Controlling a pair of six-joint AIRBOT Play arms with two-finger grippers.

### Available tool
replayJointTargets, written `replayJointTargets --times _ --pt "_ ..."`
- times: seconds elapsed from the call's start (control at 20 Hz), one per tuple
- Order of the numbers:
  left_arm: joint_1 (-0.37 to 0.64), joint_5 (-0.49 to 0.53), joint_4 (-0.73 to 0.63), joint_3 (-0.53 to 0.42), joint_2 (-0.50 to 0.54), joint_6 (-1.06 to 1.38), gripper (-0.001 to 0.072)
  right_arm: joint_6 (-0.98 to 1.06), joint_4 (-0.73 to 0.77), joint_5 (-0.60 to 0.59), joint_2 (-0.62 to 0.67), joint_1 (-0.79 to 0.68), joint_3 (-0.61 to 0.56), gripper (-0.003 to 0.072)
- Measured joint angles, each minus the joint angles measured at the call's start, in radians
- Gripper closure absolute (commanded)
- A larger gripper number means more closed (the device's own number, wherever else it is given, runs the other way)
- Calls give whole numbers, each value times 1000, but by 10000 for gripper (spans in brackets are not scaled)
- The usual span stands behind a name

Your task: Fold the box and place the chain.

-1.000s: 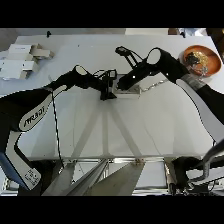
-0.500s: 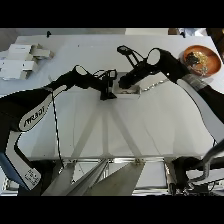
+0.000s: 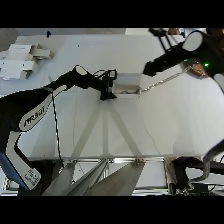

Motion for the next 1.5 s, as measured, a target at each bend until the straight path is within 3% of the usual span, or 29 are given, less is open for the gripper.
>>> replayJointTargets --times 0.05,0.15,0.5,0.55,0.6,0.65,1.15,1.2,1.3,1.5 --pt "0 0 0 0 0 0 429 35 -27 2 2 -32 0 321" --pt "0 0 0 0 0 0 429 108 -88 5 1 -87 0 187" --pt "0 0 0 0 0 0 429 330 -307 -28 -101 -163 0 183" --pt "0 0 0 0 0 0 429 364 -319 -46 -128 -164 0 163" --pt "0 0 0 0 0 0 429 399 -325 -61 -155 -163 0 67" --pt "0 0 0 0 0 0 429 421 -334 -74 -180 -160 0 64" --pt "0 0 0 0 0 0 429 613 -366 -148 -337 -104 0 95" --pt "0 0 0 0 0 0 429 625 -370 -148 -341 -101 0 150" --pt "0 0 0 0 0 0 429 638 -380 -151 -346 -99 1 166" --pt "0 0 0 0 0 0 429 650 -392 -158 -350 -96 1 325"
